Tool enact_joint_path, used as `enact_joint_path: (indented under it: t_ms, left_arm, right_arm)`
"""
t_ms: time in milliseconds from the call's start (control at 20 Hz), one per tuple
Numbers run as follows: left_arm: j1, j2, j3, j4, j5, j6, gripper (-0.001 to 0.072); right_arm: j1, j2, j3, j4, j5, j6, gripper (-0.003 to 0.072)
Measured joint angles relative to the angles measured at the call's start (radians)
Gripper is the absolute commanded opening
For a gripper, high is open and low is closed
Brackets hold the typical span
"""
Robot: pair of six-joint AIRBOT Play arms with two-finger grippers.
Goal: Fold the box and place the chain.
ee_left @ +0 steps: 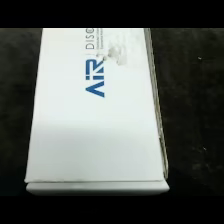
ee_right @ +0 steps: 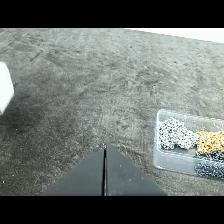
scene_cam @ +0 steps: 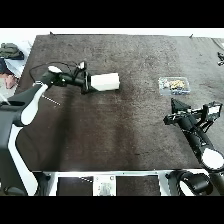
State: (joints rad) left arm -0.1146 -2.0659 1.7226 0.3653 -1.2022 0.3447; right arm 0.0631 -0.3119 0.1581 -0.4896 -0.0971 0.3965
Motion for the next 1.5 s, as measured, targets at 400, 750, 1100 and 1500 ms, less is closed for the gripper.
enact_joint_path:
  t_ms: [400, 750, 1100, 1500]
  left_arm:
    - [0.220, 0.208, 0.035, -0.026, 0.241, -0.257, 0.0011]
    - [0.489, 0.224, 0.033, 0.227, 0.468, -0.692, 0.0012]
    - [0.570, 0.106, 0.032, 0.455, 0.518, -0.954, 0.0012]
    - [0.579, 0.025, 0.032, 0.500, 0.558, -0.993, 0.0012]
  right_arm:
    - [0.000, 0.000, 0.000, 0.000, -0.002, 0.000, -0.0005]
    - [0.000, 0.000, 0.000, 0.000, -0.002, 0.001, -0.0005]
    - [0.000, 0.000, 0.000, 0.000, -0.001, 0.001, -0.0005]
    - [0.000, 0.000, 0.000, 0.000, -0.002, 0.000, -0.0005]
